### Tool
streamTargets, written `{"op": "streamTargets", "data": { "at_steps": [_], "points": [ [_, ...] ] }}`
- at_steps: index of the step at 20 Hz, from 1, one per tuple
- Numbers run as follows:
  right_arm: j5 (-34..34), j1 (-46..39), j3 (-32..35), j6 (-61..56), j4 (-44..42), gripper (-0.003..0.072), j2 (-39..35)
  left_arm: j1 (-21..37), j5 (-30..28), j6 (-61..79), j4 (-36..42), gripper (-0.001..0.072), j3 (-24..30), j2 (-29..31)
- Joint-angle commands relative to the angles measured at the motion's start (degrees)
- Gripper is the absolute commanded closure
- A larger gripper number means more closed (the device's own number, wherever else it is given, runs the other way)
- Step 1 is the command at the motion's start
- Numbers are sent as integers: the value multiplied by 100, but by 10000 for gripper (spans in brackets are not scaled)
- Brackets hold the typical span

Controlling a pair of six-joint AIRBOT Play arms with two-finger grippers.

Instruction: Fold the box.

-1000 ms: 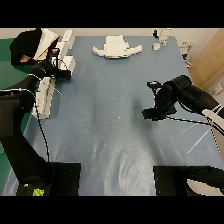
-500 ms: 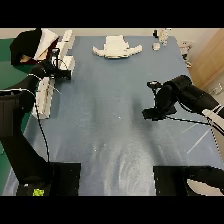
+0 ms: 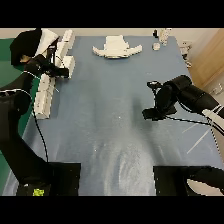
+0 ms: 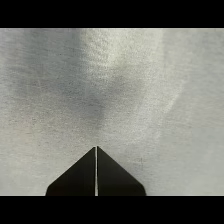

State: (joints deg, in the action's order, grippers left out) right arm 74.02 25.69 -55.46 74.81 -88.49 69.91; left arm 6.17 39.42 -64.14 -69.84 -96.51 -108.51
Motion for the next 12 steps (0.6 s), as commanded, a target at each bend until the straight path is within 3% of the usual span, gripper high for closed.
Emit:
{"op": "streamTargets", "data": {
  "at_steps": [1,5,6,7,8,12],
  "points": [
    [-2,-2,-4,0,-2,670,2,76,1207,-2,-109,13,-153,339],
    [-2,-2,-4,0,-2,670,2,105,2883,-345,-131,17,-485,887],
    [-2,-2,-4,0,-2,670,2,103,3217,-546,-87,223,-584,1003],
    [-2,-2,-4,0,-2,670,2,98,3574,-632,-66,659,-688,1126],
    [-2,-2,-4,0,-2,670,2,90,3779,-584,-44,697,-756,1237],
    [-2,-2,-4,0,-2,670,2,-118,4146,-649,-48,701,-763,1838]
  ]
}}
